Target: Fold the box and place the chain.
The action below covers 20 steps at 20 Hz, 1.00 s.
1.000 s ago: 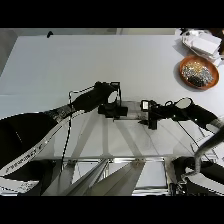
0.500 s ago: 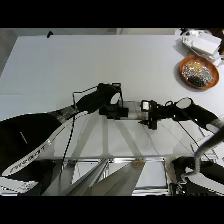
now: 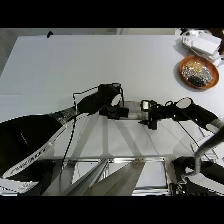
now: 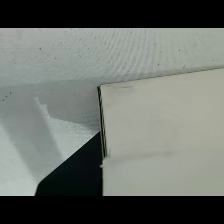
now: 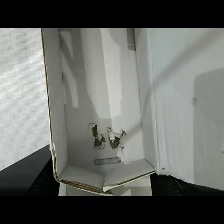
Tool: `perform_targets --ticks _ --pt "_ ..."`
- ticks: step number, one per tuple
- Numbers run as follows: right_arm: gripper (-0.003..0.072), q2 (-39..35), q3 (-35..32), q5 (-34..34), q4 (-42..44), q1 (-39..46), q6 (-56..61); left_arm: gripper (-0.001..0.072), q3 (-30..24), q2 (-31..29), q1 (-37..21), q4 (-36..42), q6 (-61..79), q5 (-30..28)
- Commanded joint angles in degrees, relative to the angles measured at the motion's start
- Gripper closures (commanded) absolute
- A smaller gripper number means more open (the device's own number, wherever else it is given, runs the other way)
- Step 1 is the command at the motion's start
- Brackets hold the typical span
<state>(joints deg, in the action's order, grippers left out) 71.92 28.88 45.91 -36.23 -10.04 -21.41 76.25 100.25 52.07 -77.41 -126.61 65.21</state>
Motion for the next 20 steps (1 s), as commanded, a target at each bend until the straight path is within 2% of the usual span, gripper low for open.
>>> perform_targets --ticks 1,2,4,5,9,14,15,16,17,20 --pt "0.0406 0.0 0.0 -0.1 0.0 0.0 -0.1 0.0692 0.0 0.0 0.2 0.6 0.2 -0.2" --pt "0.0406 0.0 0.0 -0.1 0.0 0.0 -0.1 0.0624 0.0 -0.2 0.2 0.6 0.2 -0.2" --pt "0.0406 0.0 0.0 -0.1 0.0 0.0 -0.1 0.0386 0.0 -1.2 0.0 0.6 0.4 0.9" --pt "0.0406 0.0 0.0 -0.1 0.0 0.0 -0.1 0.0315 0.0 -1.9 -0.3 0.5 0.6 1.1" --pt "0.0406 0.0 0.0 0.0 0.0 0.0 -0.1 0.0315 0.0 -6.3 -2.6 0.3 4.5 1.8" --pt "0.0406 0.0 0.0 -0.1 0.0 0.0 -0.1 0.0313 -0.1 -12.8 -6.6 0.2 21.3 4.7" --pt "0.0406 0.0 0.0 -0.1 0.0 0.0 -0.1 0.0243 -0.1 -13.9 -7.4 0.2 26.0 5.4" --pt "0.0406 0.0 0.0 -0.1 0.0 0.0 -0.1 0.0108 -0.4 -15.2 -8.3 0.1 33.3 5.9" --pt "0.0406 0.0 0.0 -0.1 0.0 0.0 -0.1 0.0012 -1.1 -16.6 -9.0 0.2 42.1 6.3" --pt "0.0406 0.0 0.0 -0.1 0.0 0.0 -0.1 0.0014 -7.1 -22.3 -11.7 0.6 77.8 6.2"
